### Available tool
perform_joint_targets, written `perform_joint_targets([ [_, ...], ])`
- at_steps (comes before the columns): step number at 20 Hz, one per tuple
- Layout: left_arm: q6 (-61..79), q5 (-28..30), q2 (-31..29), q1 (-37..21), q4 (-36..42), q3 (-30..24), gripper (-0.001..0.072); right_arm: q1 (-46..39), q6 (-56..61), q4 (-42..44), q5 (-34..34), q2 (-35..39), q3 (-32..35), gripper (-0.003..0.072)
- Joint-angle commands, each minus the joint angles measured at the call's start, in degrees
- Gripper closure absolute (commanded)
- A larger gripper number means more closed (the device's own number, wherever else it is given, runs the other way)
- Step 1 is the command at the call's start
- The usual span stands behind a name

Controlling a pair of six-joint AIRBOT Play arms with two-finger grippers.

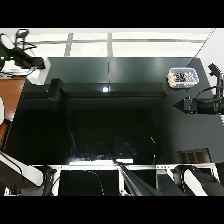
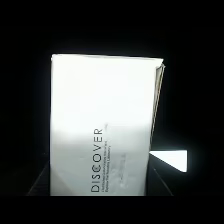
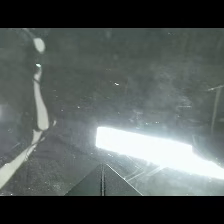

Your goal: Fold the box and place the chain.

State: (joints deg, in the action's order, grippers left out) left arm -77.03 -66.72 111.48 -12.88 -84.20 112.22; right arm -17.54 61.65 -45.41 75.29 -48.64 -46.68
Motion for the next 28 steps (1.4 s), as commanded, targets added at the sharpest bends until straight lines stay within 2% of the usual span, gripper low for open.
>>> perform_joint_targets([
  [1, -0.7, 1.2, 7.1, -4.6, 2.3, 5.7, 0.0458, 0.1, 0.2, 1.0, -0.3, 0.0, 0.0, 0.0672],
  [4, 0.7, 3.9, 9.6, -4.6, 2.2, 5.7, 0.0452, 0.1, 1.4, 1.0, -0.7, 0.0, 0.0, 0.0672],
  [6, 0.5, 4.8, 9.0, -4.2, 1.6, 6.5, -0.001, 0.1, 1.6, 1.0, -0.8, 0.0, 0.0, 0.0672],
  [8, 0.1, 4.5, 6.2, -3.8, 0.1, 8.6, -0.0011, 0.1, 1.6, 1.0, -1.2, 0.0, 0.0, 0.0672],
  [10, -2.6, 4.9, 0.9, -3.3, 0.1, 8.7, -0.0009, 0.1, 1.6, 1.0, -2.0, 0.0, 0.0, 0.0672],
  [11, -5.2, 4.3, -2.1, -3.1, 0.3, 8.7, 0.0008, 0.2, 1.6, 1.0, -2.9, 0.0, 0.0, 0.0672],
  [12, -8.2, 2.7, -4.9, -2.8, 1.1, 8.7, 0.0109, 0.8, 1.5, 0.9, -4.0, 0.0, 0.0, 0.0672],
  [14, -10.3, -2.5, -10.5, -2.2, 6.9, 7.1, 0.0683, 3.4, 1.3, 0.9, -7.4, 0.0, 0.0, 0.0672],
  [15, -10.1, -4.5, -13.7, -1.6, 11.9, 4.4, 0.0686, 5.4, 0.9, 0.7, -9.5, 0.0, 0.0, 0.0672],
  [16, -9.0, -5.5, -17.1, -0.4, 15.6, 0.6, 0.0686, 7.3, 0.4, 0.3, -11.6, 0.0, 0.0, 0.0672],
  [18, -5.7, -3.7, -25.8, 4.5, 16.2, -10.8, 0.0687, 11.4, -0.4, -2.2, -17.7, 0.0, 0.8, 0.0672],
  [20, -5.1, 4.9, -37.0, 10.8, 13.7, -28.4, 0.0686, 14.8, -0.4, -7.0, -24.9, -0.1, 2.8, 0.0671],
  [22, -5.3, 17.0, -48.9, 16.0, 12.7, -48.9, 0.0686, 16.4, -0.4, -9.2, -30.7, -0.1, 5.4, 0.0672],
  [24, -5.9, 24.7, -59.4, 18.0, 12.7, -65.9, 0.0686, 16.4, -0.4, -9.5, -30.3, -0.1, 6.4, 0.0671],
  [26, -5.8, 25.3, -66.4, 17.1, 12.6, -75.0, 0.0686, 16.4, -0.4, -9.2, -30.3, -0.1, 6.4, 0.0671],
  [28, -5.7, 25.2, -70.1, 16.1, 10.6, -78.8, 0.0686, 16.4, -0.4, -9.2, -30.4, -0.1, 6.4, 0.0672],
])
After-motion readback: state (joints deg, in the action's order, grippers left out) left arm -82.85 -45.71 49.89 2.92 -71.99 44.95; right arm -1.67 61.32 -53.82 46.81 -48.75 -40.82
